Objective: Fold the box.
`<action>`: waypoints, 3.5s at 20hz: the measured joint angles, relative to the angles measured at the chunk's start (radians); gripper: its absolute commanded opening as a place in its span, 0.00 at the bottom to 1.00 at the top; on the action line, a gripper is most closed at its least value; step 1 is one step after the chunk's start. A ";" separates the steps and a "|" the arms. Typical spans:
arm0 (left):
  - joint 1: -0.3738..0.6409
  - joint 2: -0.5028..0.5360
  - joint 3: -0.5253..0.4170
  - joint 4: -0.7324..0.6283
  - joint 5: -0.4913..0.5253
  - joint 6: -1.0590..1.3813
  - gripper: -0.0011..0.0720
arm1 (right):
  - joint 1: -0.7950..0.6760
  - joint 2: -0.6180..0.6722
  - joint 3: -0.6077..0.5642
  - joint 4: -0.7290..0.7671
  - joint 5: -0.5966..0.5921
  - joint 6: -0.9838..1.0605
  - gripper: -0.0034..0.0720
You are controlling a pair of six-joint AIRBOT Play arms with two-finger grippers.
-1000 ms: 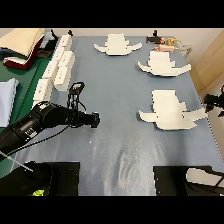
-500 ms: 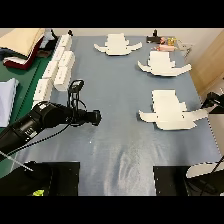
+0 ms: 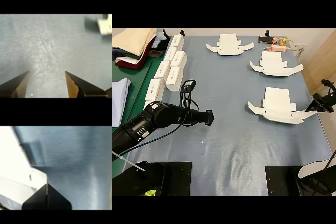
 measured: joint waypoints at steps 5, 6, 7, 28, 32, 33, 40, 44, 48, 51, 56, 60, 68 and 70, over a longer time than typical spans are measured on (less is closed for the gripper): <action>0.000 0.001 0.000 -0.020 -0.006 0.002 0.96 | 0.097 0.008 0.000 0.116 -0.066 0.047 0.05; 0.000 0.001 0.000 -0.021 -0.011 0.006 0.96 | 0.131 0.020 -0.002 0.130 -0.065 0.070 0.05; 0.000 0.001 0.000 -0.022 -0.021 0.009 0.96 | 0.165 0.035 -0.007 0.138 -0.058 0.094 0.05; 0.130 0.000 0.000 -0.200 -0.227 0.297 0.96 | 0.771 0.838 -0.962 0.161 0.488 0.483 0.63; 0.130 0.000 0.000 -0.230 -0.224 0.301 0.96 | 0.781 0.856 -0.985 0.157 0.502 0.479 0.49; 0.130 0.000 0.000 -0.238 -0.224 0.301 0.96 | 0.782 0.858 -0.988 0.156 0.492 0.478 0.41; 0.145 -0.001 0.000 -0.286 -0.206 0.303 0.66 | 0.828 0.863 -0.994 0.176 0.428 0.380 0.05; 0.235 -0.025 0.001 -0.304 -0.204 0.308 0.77 | 0.919 0.914 -1.028 0.188 0.491 0.307 0.05; 0.344 -0.093 0.001 -0.360 -0.247 0.411 0.77 | 0.997 1.027 -1.085 0.191 0.678 0.292 0.05; 0.383 -0.180 0.001 -0.457 -0.256 0.554 0.77 | 1.019 1.064 -1.101 0.186 0.741 0.287 0.05; 0.403 -0.391 0.029 -0.671 -0.256 0.849 0.73 | 1.030 1.082 -1.109 0.178 0.774 0.285 0.05; 0.406 -0.556 0.124 -0.790 -0.344 1.062 0.73 | 1.031 1.086 -1.110 0.163 0.765 0.285 0.05; 0.406 -0.676 0.230 -0.831 -0.582 1.245 0.73 | 1.032 1.086 -1.110 0.137 0.741 0.285 0.05; 0.406 -0.681 0.235 -0.813 -0.624 1.258 0.71 | 1.032 1.086 -1.110 0.134 0.739 0.285 0.05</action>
